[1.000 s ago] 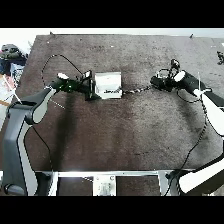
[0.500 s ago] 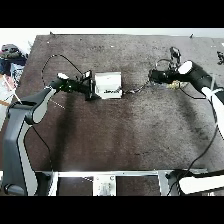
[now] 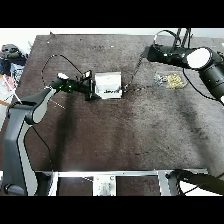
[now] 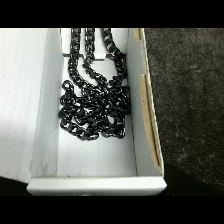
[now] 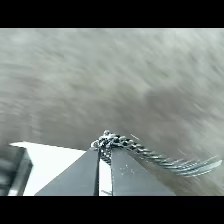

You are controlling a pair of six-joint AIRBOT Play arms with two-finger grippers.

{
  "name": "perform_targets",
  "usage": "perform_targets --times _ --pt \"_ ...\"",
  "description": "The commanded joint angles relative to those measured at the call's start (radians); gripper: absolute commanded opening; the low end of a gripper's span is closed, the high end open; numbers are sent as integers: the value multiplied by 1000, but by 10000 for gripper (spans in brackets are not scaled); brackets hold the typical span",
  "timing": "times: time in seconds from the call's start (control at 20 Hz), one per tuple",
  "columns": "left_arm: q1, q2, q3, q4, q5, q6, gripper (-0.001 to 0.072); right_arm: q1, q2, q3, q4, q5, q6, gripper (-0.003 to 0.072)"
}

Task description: Fold the box and place the chain.

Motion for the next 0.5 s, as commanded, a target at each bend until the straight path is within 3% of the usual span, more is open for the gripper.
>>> perform_targets --times 0.0,0.4,0.45 --pt "0 0 0 0 0 0 338 99 19 2 -1 -104 -17 17" --pt "0 0 0 0 0 0 338 202 -134 2 7 -107 -13 23" --pt "0 0 0 0 0 0 337 198 -161 2 2 -87 -13 189"
